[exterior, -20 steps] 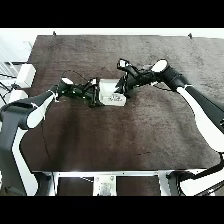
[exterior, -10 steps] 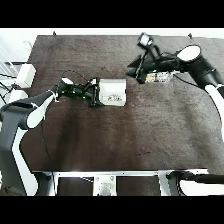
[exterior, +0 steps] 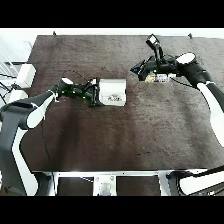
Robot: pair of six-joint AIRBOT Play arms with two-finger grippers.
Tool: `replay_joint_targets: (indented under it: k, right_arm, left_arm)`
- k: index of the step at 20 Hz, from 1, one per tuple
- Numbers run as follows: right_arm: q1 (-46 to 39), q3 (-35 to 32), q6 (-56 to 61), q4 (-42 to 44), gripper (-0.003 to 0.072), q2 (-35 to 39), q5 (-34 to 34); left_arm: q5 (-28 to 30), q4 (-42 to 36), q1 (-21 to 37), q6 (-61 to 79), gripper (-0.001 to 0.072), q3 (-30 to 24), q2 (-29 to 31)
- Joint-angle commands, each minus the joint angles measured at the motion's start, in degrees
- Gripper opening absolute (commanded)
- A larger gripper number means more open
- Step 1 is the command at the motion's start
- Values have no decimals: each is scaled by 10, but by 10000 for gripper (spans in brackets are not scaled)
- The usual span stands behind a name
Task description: Fold the box and place the chain.
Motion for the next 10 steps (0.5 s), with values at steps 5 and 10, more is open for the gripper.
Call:
replay_joint_targets:
  k: [5,10]
  right_arm:
    - [16,31,-7,-5,86,-62,61]
    - [28,31,-7,-39,107,-62,120]
  left_arm:
    - [0,0,0,0,583,0,0]
    - [0,0,0,0,583,0,0]
